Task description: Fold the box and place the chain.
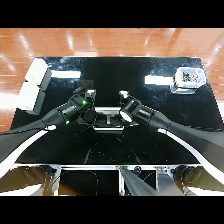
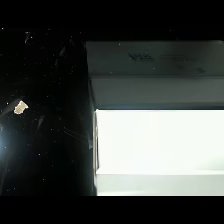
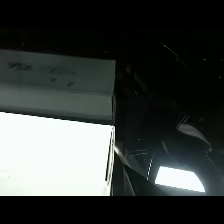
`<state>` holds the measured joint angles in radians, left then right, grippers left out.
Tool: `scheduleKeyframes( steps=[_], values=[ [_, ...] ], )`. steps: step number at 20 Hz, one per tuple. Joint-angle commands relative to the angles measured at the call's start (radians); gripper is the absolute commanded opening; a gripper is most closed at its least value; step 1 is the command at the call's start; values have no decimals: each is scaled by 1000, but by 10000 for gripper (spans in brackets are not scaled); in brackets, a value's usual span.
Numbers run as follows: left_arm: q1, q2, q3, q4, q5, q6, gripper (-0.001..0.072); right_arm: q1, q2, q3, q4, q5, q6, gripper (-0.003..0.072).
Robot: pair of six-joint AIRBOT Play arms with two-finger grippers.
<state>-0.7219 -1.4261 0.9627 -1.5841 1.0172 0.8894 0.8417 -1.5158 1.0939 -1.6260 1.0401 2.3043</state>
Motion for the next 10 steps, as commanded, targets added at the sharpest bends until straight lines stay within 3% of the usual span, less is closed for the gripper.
scheduleKeyframes(
  steps=[1,2,3,5,6,10],
  values=[
    [0,0,0,1,-2,0,27,-1,-5,3,-2,-13,-1,283],
    [0,0,0,1,-2,0,27,-1,-5,3,2,-20,-14,190],
    [-1,0,0,1,-2,0,27,-1,-5,3,3,-31,-16,190],
    [-4,0,0,1,-5,0,27,-1,-5,3,3,-34,-22,121],
    [-5,0,0,1,-8,0,27,-1,-5,3,3,-35,-33,22],
    [-5,0,0,1,-8,0,27,-4,-5,3,18,-35,-45,33]
  ],
)
